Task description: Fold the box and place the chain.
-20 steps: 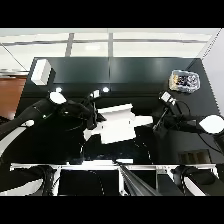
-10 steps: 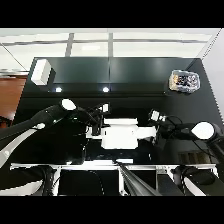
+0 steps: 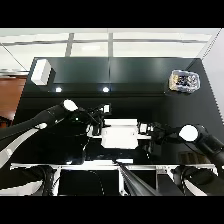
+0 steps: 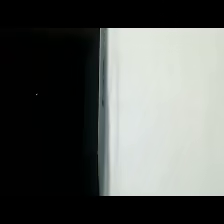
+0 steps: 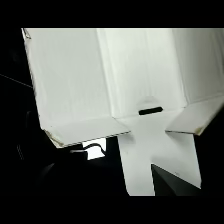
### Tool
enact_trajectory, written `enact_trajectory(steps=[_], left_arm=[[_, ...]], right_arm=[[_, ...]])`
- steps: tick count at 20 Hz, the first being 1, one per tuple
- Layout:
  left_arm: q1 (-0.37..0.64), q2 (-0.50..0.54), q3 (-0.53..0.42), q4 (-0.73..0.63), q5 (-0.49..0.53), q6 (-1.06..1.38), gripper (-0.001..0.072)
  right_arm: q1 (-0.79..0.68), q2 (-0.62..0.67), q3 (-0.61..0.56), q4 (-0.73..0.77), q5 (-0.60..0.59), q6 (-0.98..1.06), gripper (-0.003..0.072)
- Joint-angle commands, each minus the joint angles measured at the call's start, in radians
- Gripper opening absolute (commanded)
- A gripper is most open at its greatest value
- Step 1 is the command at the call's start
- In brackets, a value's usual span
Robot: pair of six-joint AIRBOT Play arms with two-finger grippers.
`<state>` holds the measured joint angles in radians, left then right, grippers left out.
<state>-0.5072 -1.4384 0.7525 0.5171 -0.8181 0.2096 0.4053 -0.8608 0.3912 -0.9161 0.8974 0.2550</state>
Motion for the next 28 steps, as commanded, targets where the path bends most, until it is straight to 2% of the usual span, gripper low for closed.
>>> enact_trajectory(steps=[1, 5, 7, 14, 19, 23, 26, 28], left_arm=[[0.000, -0.001, 0.001, 0.002, 0.006, 0.000, 0.0028], [0.000, -0.001, 0.001, 0.002, 0.006, 0.000, 0.0028], [0.000, -0.001, 0.001, 0.002, 0.006, 0.000, 0.0028], [0.000, -0.001, 0.001, 0.002, 0.006, 0.000, 0.0028], [0.000, -0.001, 0.001, 0.002, 0.006, 0.000, 0.0028], [0.000, -0.001, 0.001, 0.002, 0.006, 0.000, 0.0028], [0.000, -0.001, 0.001, 0.002, 0.006, 0.000, 0.0028], [0.000, -0.001, 0.001, 0.002, 0.006, 0.000, 0.0028]], right_arm=[[0.075, -0.063, -0.001, 0.079, -0.044, -0.025, 0.0712], [0.185, -0.105, 0.000, 0.132, -0.240, -0.023, 0.0712], [0.180, -0.092, 0.022, 0.132, -0.266, -0.023, 0.0712], [0.092, -0.054, 0.093, 0.073, -0.251, -0.025, 0.0712], [0.035, -0.054, 0.094, 0.074, -0.177, -0.050, 0.0712], [0.019, -0.056, 0.094, 0.074, -0.172, -0.051, 0.0712], [0.018, -0.076, 0.094, 0.096, -0.180, -0.074, 0.0712], [0.018, -0.105, 0.093, 0.181, -0.170, -0.179, 0.0712]])
